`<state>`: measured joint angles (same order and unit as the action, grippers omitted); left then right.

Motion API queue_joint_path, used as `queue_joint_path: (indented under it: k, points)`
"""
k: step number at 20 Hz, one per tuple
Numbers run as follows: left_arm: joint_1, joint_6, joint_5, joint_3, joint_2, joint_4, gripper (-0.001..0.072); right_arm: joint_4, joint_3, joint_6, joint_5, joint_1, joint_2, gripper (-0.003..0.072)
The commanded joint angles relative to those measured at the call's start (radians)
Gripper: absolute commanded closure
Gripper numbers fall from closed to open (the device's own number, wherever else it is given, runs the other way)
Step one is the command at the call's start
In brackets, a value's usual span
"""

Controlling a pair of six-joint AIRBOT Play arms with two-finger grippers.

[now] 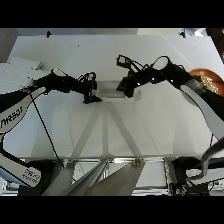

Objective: Fold the box and place the chain.

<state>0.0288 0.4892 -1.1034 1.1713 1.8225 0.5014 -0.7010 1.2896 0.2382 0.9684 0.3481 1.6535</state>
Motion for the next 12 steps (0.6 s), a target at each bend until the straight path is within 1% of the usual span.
queue_joint_path:
  k: [1, 3, 5, 8, 12]
  points:
    - [0.0, 0.001, 0.0, 0.0, 0.0, 0.0, 0.0297, 0.064, 0.08, 0.039, -0.17, 0.006, 0.096, 0.0677]
    - [0.0, 0.001, 0.0, 0.0, 0.0, 0.0, 0.0297, 0.077, 0.082, 0.079, -0.273, 0.006, 0.118, 0.0678]
    - [0.0, 0.001, 0.0, 0.0, 0.0, 0.0, 0.0297, 0.054, 0.082, 0.08, -0.285, 0.005, 0.145, 0.0678]
    - [0.0, 0.002, 0.0, 0.0, 0.0, 0.0, 0.0297, 0.02, 0.082, 0.096, -0.212, 0.005, 0.175, 0.0677]
    - [0.0, 0.001, 0.0, 0.0, 0.0, 0.0, 0.0297, 0.021, 0.082, 0.096, -0.118, 0.005, 0.143, 0.0674]
